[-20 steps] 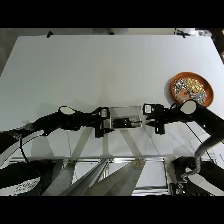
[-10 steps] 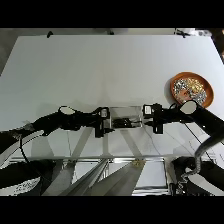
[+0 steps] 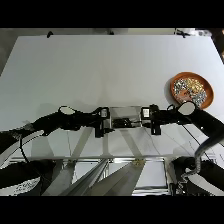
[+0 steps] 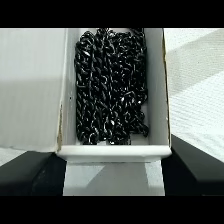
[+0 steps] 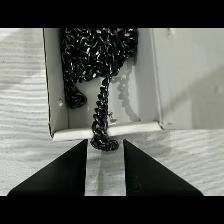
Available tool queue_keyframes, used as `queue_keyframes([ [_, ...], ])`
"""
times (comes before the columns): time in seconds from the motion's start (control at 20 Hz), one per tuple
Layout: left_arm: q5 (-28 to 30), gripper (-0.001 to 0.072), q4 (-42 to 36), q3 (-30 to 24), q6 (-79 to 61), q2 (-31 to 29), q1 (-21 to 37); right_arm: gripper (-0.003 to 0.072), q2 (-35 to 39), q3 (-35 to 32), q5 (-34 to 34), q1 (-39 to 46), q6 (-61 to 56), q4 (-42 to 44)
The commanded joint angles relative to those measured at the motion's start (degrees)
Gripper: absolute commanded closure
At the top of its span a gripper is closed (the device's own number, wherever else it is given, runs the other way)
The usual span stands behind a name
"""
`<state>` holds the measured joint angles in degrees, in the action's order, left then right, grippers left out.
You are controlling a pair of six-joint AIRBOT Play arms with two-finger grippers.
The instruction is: Fold the box and place the chain.
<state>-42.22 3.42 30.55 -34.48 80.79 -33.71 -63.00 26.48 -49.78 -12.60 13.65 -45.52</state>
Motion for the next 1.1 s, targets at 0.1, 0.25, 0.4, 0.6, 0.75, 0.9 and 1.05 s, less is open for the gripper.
queue_keyframes([
  [0.1, 0.0, 0.0501, 0.0, 0.0, 0.0, 0.0, 0.0, 0.0549, 0.0, -0.1, -0.1, -0.4, 0.3, -0.1],
  [0.25, 0.0, 0.0501, 0.0, 0.0, 0.0, 0.0, 0.0, 0.0655, 0.0, 0.0, -0.1, -0.4, -2.3, -2.8],
  [0.4, 0.0, 0.0501, 0.0, 0.0, 0.0, 0.0, 0.1, 0.0676, 0.5, 0.0, 0.4, -0.4, -14.3, -11.0],
  [0.6, 0.0, 0.0501, 0.0, 0.0, 0.0, 0.0, 0.0, 0.0676, 5.9, 0.0, 0.9, -0.4, -24.6, -17.4],
  [0.75, 0.0, 0.0501, 0.0, 0.0, 0.0, 0.0, 0.0, 0.0676, 13.0, 0.0, 2.1, -0.4, -36.0, -20.7],
  [0.9, 0.0, 0.0501, 0.0, 0.0, 0.0, 0.0, 0.0, 0.0676, 21.5, 0.0, -0.9, -0.4, -42.1, -18.2],
  [1.05, 0.0, 0.0501, 0.0, 0.0, 0.0, 0.0, 0.0, 0.0676, 26.7, 0.0, -3.2, -0.4, -42.1, -5.8],
])
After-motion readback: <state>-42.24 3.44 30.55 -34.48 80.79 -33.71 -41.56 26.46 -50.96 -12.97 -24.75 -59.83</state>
